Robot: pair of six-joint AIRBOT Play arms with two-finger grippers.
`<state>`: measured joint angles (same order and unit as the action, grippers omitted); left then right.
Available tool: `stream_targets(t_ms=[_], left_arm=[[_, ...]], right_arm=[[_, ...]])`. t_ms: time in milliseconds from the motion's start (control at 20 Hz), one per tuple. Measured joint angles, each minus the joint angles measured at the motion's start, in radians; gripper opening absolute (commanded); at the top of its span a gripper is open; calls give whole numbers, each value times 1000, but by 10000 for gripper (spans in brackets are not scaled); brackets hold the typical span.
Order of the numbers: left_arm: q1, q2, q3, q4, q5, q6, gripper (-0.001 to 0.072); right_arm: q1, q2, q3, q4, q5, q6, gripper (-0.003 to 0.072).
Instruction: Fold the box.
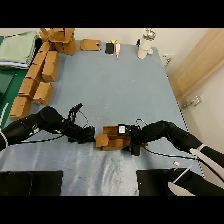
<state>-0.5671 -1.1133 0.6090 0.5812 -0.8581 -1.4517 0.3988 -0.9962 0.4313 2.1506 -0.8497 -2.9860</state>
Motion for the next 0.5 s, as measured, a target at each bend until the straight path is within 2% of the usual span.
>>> stream_targets(t_ms=[500], left_arm=[[-40,-2,12,-25,31,-2,296]], right_arm=[[0,0,0,0,0,0,507]])
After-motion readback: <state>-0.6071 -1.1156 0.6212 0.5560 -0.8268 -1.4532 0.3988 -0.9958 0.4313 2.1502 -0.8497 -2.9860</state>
